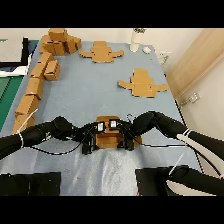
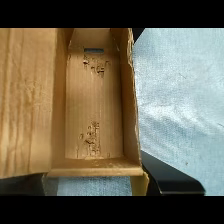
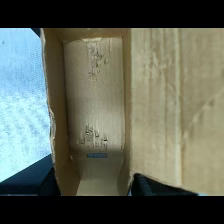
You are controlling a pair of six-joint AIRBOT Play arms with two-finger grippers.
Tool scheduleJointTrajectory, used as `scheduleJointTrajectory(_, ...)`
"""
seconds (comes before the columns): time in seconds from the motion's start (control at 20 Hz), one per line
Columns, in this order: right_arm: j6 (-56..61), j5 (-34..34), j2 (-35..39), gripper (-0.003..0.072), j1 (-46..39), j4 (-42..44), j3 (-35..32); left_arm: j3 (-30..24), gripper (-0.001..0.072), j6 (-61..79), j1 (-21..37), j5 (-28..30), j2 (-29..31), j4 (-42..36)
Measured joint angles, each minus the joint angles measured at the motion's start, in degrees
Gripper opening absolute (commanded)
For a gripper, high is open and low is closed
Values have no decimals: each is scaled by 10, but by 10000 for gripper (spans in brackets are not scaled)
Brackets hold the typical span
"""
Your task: Fold the box.
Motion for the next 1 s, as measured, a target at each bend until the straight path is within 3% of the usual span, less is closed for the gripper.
scheduleJointTrajectory(0.85,0,0,0,502,0,-1,0,0,450,0,0,-2,0,-2)
scheduleJointTrajectory(0.9,0,0,0,514,0,0,0,0,450,0,0,-2,0,-2)
scheduleJointTrajectory(0.95,0,0,0,711,0,0,0,0,450,0,0,-2,0,-2)
scheduleJointTrajectory(1.0,0,-4,0,717,0,2,0,0,450,0,0,-5,0,-2)
